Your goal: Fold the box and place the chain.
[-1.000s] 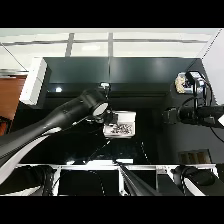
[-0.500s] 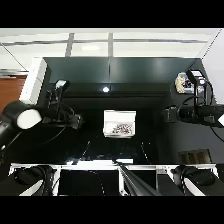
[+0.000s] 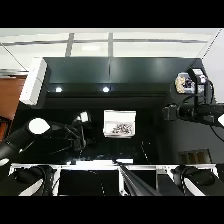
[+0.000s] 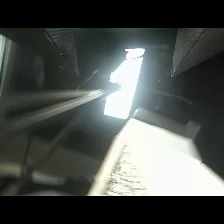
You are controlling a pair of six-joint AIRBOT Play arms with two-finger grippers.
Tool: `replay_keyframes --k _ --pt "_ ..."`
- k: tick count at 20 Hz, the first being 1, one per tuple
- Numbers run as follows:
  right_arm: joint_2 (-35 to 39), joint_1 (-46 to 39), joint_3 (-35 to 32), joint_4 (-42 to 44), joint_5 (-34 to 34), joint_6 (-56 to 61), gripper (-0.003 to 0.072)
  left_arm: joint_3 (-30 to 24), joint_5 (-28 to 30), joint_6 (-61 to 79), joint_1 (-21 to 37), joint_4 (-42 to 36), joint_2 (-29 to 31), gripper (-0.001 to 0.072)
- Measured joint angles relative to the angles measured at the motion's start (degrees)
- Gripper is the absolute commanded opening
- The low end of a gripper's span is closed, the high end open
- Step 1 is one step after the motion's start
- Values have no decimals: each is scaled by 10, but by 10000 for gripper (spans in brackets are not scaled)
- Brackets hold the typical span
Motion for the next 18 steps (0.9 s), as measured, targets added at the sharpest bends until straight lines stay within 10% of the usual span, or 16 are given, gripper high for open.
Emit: replay_keyframes --k 18 --pt "0 0 -3 2 -3 0 305 112 9 247 -5 -118 -240 711"
